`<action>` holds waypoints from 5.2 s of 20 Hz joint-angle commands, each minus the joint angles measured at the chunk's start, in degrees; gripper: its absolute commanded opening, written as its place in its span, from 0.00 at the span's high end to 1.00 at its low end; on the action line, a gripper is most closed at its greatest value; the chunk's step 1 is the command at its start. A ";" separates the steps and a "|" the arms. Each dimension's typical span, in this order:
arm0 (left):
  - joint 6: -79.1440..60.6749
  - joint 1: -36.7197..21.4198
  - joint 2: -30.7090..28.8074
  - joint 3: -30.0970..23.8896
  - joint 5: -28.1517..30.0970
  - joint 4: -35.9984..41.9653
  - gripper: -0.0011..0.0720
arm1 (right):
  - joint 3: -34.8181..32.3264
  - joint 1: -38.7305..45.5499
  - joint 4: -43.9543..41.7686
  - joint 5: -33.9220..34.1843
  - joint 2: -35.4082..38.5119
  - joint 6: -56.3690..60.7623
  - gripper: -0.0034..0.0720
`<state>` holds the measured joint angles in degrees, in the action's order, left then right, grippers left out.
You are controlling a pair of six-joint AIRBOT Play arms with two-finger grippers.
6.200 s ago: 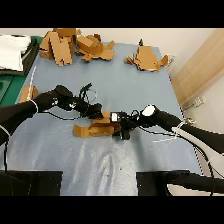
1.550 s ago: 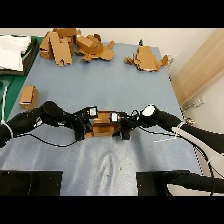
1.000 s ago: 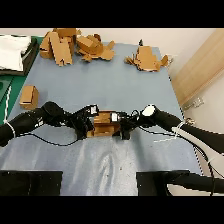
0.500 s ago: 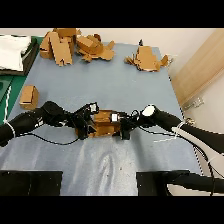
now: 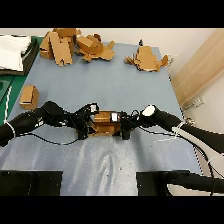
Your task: Fold the box.
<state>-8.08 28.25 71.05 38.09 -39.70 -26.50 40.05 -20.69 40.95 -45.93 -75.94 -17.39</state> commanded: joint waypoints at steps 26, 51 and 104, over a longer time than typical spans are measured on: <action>18.56 -0.61 -10.64 0.07 2.01 -15.56 0.97 | 0.02 -0.04 0.00 -0.11 -0.07 -0.02 0.31; 77.88 -9.29 -4.57 -8.50 -2.58 -2.89 0.97 | 0.02 -0.07 0.00 -0.13 -0.07 -0.02 0.31; 133.63 7.76 -2.47 9.18 -13.88 -63.78 0.98 | 0.00 -0.07 -0.24 -0.35 -0.07 -0.02 0.31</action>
<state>123.20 36.73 68.82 47.57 -51.37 -86.67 40.05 -20.78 40.75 -46.28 -75.99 -17.41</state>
